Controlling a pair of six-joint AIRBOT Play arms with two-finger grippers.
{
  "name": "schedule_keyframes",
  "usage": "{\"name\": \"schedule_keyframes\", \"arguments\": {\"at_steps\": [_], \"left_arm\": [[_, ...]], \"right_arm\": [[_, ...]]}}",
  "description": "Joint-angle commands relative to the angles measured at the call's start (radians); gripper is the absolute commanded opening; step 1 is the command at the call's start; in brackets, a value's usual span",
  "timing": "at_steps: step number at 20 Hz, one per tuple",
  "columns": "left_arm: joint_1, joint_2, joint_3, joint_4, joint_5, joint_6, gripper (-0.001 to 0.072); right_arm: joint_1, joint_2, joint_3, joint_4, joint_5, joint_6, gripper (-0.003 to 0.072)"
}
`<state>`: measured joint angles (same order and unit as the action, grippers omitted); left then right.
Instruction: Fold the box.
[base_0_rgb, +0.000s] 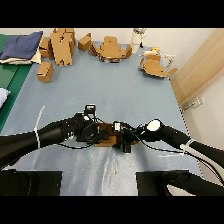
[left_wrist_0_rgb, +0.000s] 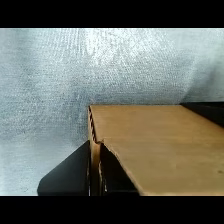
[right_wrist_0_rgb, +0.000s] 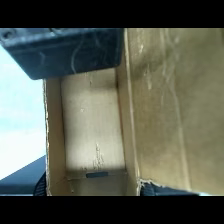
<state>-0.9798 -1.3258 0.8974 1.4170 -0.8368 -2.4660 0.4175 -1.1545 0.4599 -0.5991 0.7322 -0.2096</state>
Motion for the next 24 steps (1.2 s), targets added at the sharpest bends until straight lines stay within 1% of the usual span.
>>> {"name": "schedule_keyframes", "arguments": {"at_steps": [1,5,6,7,8,13,16,20,22,23,24], "left_arm": [[0.001,-0.002,0.001,-0.003,0.015,0.002,0.0013],[0.001,-0.002,0.001,-0.037,0.025,0.023,0.0017],[0.001,-0.001,0.002,-0.046,0.026,0.036,0.0239],[0.001,0.000,0.003,-0.053,0.023,0.035,0.0478],[0.001,0.000,0.008,-0.052,0.014,0.036,0.0489],[0.001,0.031,0.020,-0.040,-0.042,0.050,0.0489],[0.001,0.076,0.020,-0.019,-0.094,0.050,0.0489],[0.001,0.149,0.020,0.025,-0.127,0.049,0.0488],[0.003,0.169,0.020,0.036,-0.169,0.051,0.0487],[0.003,0.180,0.020,0.046,-0.196,0.065,0.0414],[0.003,0.195,0.020,0.050,-0.223,0.095,0.0264]], "right_arm": [[0.000,0.000,0.000,0.001,0.000,0.000,0.0504],[0.000,0.000,0.000,0.001,0.000,0.000,0.0504],[0.000,0.000,0.000,0.001,0.000,0.000,0.0504],[0.000,0.000,0.000,0.001,0.000,0.000,0.0504],[0.000,0.000,0.000,0.001,0.000,0.000,0.0504],[0.000,0.000,-0.001,0.001,0.000,0.000,0.0504],[0.000,0.000,-0.001,0.001,0.000,0.000,0.0504],[0.000,0.000,-0.001,0.001,0.000,0.000,0.0504],[0.000,0.000,-0.001,0.001,0.000,0.000,0.0504],[0.000,0.000,-0.001,0.001,0.000,0.000,0.0504],[0.000,0.000,-0.001,0.001,0.000,0.000,0.0504]]}}
